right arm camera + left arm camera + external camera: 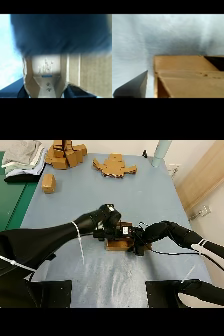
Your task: Fold the box.
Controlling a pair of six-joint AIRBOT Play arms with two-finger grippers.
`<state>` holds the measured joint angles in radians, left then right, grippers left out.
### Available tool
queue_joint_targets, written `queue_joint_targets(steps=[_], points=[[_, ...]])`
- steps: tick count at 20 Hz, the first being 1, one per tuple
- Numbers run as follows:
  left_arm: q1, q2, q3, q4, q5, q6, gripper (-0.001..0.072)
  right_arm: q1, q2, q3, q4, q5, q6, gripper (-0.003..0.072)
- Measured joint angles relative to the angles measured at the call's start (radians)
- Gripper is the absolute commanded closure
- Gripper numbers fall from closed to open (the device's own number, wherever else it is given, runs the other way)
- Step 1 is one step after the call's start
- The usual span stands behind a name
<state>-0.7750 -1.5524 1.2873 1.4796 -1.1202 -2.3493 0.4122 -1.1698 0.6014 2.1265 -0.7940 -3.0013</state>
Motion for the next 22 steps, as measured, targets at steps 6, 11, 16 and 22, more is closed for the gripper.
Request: queue_joint_targets(steps=[6, 11, 16, 22], points=[[0.184, 0.000, 0.090, -0.200, -0.154, 0.173, 0.0303, 0.000, 0.000, 0.000, 0.000, 0.000, 0.000, 0.0177], [0.365, 0.000, 0.131, -0.395, -0.244, 0.349, 0.0503, 0.000, 0.000, 0.000, 0.000, 0.000, 0.000, 0.0178], [0.463, 0.001, 0.140, -0.452, -0.270, 0.669, 0.0696, 0.000, 0.000, 0.000, 0.000, 0.000, 0.000, 0.0178], [0.504, 0.158, -0.073, -0.634, -0.256, 1.236, 0.0695, 0.000, 0.000, 0.000, 0.001, 0.000, 0.000, 0.0178]])
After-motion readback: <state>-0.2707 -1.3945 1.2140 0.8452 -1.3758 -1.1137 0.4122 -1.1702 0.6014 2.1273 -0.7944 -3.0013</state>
